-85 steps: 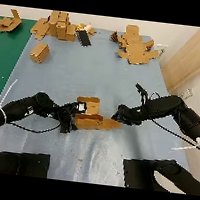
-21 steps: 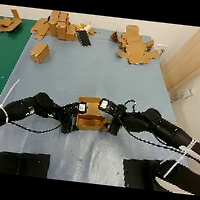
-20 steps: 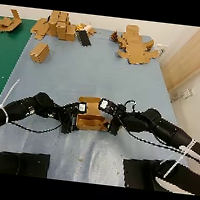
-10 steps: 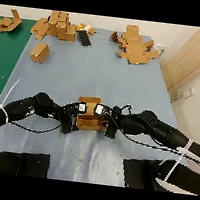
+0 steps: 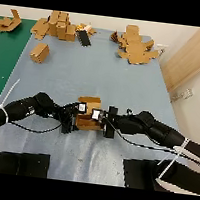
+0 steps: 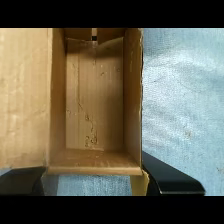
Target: Fold the box.
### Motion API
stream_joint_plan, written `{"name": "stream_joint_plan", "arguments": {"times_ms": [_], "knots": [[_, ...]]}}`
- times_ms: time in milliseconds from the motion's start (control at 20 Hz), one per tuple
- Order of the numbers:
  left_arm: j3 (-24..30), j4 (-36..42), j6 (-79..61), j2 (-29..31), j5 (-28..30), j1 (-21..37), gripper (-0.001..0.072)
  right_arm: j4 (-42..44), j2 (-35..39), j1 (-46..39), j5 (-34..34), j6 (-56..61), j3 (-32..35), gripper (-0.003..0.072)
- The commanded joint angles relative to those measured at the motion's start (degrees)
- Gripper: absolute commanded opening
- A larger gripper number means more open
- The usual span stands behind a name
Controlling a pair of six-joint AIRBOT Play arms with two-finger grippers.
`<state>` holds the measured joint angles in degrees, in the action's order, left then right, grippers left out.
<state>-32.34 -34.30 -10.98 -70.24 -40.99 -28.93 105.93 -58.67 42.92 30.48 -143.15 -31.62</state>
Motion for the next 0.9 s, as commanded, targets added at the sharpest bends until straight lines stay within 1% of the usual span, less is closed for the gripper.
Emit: {"name": "stream_joint_plan", "arguments": {"times_ms": [0,50,100,150,300,400,500,550,600,650,700,850], "knots": [[0.02,0.02,0.02,0.04,0.02,-0.02,0.038,3.19,-0.07,0.07,-1.31,-2.91,0.02,0.0197],[0.02,0.02,0.02,0.04,0.02,-0.02,0.038,3.82,-0.07,0.07,-1.33,-2.89,0.02,0.0245],[0.02,0.02,0.02,0.04,0.02,-0.02,0.038,4.68,-0.22,0.07,-1.31,-2.91,0.02,0.0328],[0.02,0.02,0.02,0.04,0.02,-0.02,0.038,5.31,-0.46,0.07,-1.29,-2.89,0.02,0.0391],[0.02,0.02,0.02,0.04,0.02,-0.02,0.038,6.47,-1.75,0.07,-1.09,-2.89,0.02,0.0392],[0.02,0.02,0.02,0.04,0.02,-0.02,0.038,7.1,-2.47,0.09,-0.74,-2.89,0.04,0.0376],[0.02,0.02,0.02,0.04,0.04,-0.02,0.038,7.02,-2.62,0.35,-0.7,-3.04,0.02,0.0267],[0.02,0.02,0.02,0.04,0.02,-0.02,0.038,6.99,-2.62,0.35,-0.7,-3.04,0.04,0.0275],[0.02,0.02,0.02,0.04,0.02,-0.02,0.038,7.02,-2.62,0.35,-0.7,-3.04,0.02,0.0365],[0.02,0.02,0.02,0.04,0.02,-0.02,0.038,7.02,-2.62,0.35,-0.68,-3.04,0.02,0.0479],[0.02,0.02,0.02,0.04,0.02,-0.02,0.038,6.99,-2.62,0.35,-0.63,-3.04,0.04,0.0539],[0.02,0.02,0.02,0.04,0.02,-0.02,0.038,6.99,-2.62,0.35,-0.46,-3.04,0.02,0.0539]]}}
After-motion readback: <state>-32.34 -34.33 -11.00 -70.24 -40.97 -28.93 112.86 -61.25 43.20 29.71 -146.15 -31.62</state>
